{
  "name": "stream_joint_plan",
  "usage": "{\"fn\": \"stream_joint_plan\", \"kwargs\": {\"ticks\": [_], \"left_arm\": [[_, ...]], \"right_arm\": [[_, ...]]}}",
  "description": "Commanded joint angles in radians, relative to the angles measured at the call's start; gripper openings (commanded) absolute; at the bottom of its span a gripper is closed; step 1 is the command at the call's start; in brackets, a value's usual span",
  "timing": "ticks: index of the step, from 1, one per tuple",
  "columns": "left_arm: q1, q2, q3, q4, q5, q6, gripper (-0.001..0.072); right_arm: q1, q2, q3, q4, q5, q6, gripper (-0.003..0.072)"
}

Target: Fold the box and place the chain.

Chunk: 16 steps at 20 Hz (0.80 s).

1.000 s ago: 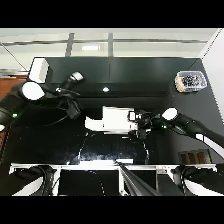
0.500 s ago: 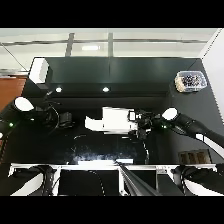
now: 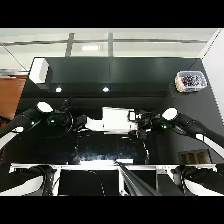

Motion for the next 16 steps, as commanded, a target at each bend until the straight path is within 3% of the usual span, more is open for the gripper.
{"fn": "stream_joint_plan", "kwargs": {"ticks": [1, 6, 10, 11, 16], "left_arm": [[-0.019, -0.023, 0.005, -0.106, 0.009, 0.134, 0.0027], [-0.018, -0.023, 0.033, -0.156, -0.030, 0.233, 0.0057], [-0.018, -0.023, 0.092, -0.142, -0.062, 0.262, 0.0615], [-0.018, -0.023, 0.106, -0.140, -0.077, 0.271, 0.0681], [-0.060, -0.023, 0.153, -0.101, -0.092, 0.238, 0.0680]], "right_arm": [[0.001, 0.000, -0.001, 0.000, 0.000, 0.000, 0.0192], [0.001, 0.000, -0.001, 0.000, 0.000, 0.000, 0.0191], [0.001, 0.000, -0.001, 0.000, 0.000, 0.000, 0.0191], [0.001, 0.000, -0.001, 0.000, 0.000, 0.000, 0.0192], [0.001, 0.000, -0.001, 0.000, 0.000, 0.000, 0.0191]]}}
